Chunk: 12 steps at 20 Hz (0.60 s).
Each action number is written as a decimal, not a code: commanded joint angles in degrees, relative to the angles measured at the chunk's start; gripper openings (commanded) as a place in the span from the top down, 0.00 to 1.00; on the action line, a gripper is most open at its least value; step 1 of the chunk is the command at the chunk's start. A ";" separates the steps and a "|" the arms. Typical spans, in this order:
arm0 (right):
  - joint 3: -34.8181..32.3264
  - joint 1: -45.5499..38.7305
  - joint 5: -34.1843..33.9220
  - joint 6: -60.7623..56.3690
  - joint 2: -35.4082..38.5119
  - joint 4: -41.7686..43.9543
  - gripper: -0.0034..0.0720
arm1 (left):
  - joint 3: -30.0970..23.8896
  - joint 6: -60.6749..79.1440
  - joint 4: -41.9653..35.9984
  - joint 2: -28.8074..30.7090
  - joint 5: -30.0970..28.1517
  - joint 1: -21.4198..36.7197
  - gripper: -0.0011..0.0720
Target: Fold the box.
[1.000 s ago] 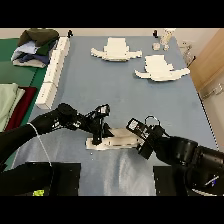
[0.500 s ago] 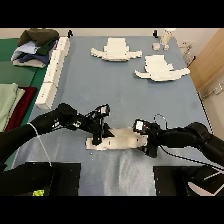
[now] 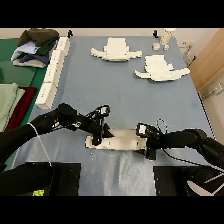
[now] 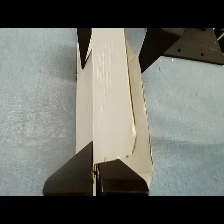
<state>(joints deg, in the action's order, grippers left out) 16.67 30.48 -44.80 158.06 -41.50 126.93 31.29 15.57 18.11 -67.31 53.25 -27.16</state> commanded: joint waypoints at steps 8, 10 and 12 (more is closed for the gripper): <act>-0.13 -0.15 2.60 1.46 -1.44 -1.55 0.02 | 0.02 -0.02 -0.07 0.00 -0.15 0.00 0.97; -0.09 -0.15 3.37 3.72 -3.43 -1.09 0.02 | 0.02 -0.02 -0.07 0.00 -0.17 0.00 0.97; -0.09 -0.15 3.39 6.27 -4.94 -0.59 0.02 | 0.02 -0.02 -0.07 0.00 -0.17 0.00 0.97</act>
